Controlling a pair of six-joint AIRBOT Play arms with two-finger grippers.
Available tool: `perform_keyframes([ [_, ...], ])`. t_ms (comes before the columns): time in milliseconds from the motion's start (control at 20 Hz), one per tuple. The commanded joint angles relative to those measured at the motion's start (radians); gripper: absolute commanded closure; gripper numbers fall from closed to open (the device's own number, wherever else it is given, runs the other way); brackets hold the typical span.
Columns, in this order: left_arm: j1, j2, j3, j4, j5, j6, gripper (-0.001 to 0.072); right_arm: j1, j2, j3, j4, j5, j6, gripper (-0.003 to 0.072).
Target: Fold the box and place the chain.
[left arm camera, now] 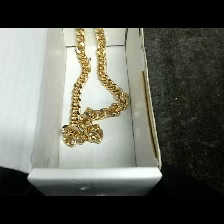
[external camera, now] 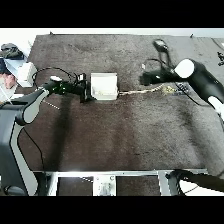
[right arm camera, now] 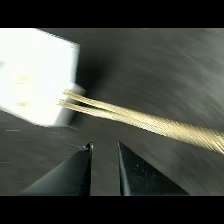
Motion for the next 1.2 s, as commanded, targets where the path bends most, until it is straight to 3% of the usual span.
perform_keyframes([
  [0, 0.0, 0.001, 0.0, 0.0, 0.0, 0.0, 0.0505, -0.144, 0.09, -0.264, -0.035, -0.224, 0.137, 0.0465],
  [100, 0.0, 0.001, 0.0, 0.0, 0.0, 0.0, 0.0505, -0.178, 0.078, -0.355, -0.034, -0.395, 0.2, 0.0464],
  [150, 0.0, 0.001, 0.0, 0.0, 0.0, 0.0, 0.0505, -0.182, 0.061, -0.373, -0.034, -0.452, 0.226, 0.0413],
  [200, 0.0, 0.001, 0.0, 0.0, 0.0, 0.0, 0.0505, -0.182, 0.036, -0.373, -0.032, -0.475, 0.246, 0.0349],
  [550, 0.0, 0.001, 0.0, 0.0, 0.0, 0.0, 0.0505, -0.181, -0.129, -0.354, 0.12, -0.597, 0.249, 0.035],
  [850, 0.0, 0.001, 0.0, 0.0, 0.0, 0.0, 0.0505, -0.178, -0.279, -0.231, 0.208, -0.636, 0.249, 0.035],
  [950, 0.0, 0.001, 0.0, 0.0, 0.0, 0.0, 0.0505, -0.173, -0.331, -0.181, 0.24, -0.629, 0.249, 0.0439],
  [1100, 0.0, 0.001, 0.0, 0.0, 0.0, 0.0, 0.0505, -0.147, -0.379, -0.128, 0.252, -0.632, 0.256, 0.0444],
  [1150, 0.0, 0.001, 0.0, 0.0, 0.0, 0.0, 0.0505, -0.141, -0.38, -0.122, 0.251, -0.637, 0.257, 0.0576],
])
